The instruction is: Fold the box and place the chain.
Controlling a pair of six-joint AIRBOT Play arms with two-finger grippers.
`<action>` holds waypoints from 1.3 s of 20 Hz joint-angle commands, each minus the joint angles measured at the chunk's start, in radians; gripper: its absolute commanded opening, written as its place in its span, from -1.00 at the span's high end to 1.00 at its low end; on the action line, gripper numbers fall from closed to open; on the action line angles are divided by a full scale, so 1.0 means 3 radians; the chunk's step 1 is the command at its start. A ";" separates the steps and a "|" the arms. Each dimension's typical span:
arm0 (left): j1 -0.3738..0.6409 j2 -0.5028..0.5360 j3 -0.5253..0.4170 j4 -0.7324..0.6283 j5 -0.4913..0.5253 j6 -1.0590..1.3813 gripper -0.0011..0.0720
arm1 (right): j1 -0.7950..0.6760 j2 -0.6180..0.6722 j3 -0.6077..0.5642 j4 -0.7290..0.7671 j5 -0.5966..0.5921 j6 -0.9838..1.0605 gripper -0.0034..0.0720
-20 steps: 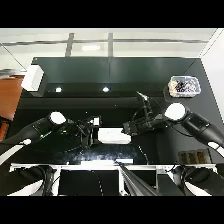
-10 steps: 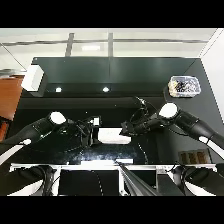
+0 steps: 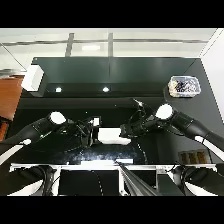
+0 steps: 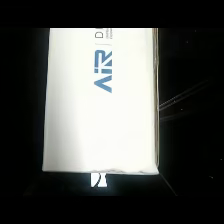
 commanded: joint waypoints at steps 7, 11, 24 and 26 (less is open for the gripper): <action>-0.0003 -0.0003 -0.0001 -0.0011 0.0004 -0.0011 -0.37 | -0.0046 -0.0004 0.0004 0.0013 0.0019 -0.0051 0.86; -0.0003 -0.0003 -0.0001 -0.0013 0.0008 -0.0014 -0.37 | -0.0290 0.0324 0.0084 0.0020 0.0134 -0.0052 0.86; 0.0062 0.0261 0.0005 0.0459 0.0025 -0.0776 -0.99 | -0.0627 0.0678 0.0106 0.0024 0.0308 -0.0050 0.86; 0.0117 0.0511 0.0005 0.0623 0.0003 -0.1061 -0.99 | -0.0628 0.0679 0.0106 0.0001 0.0314 -0.0052 0.86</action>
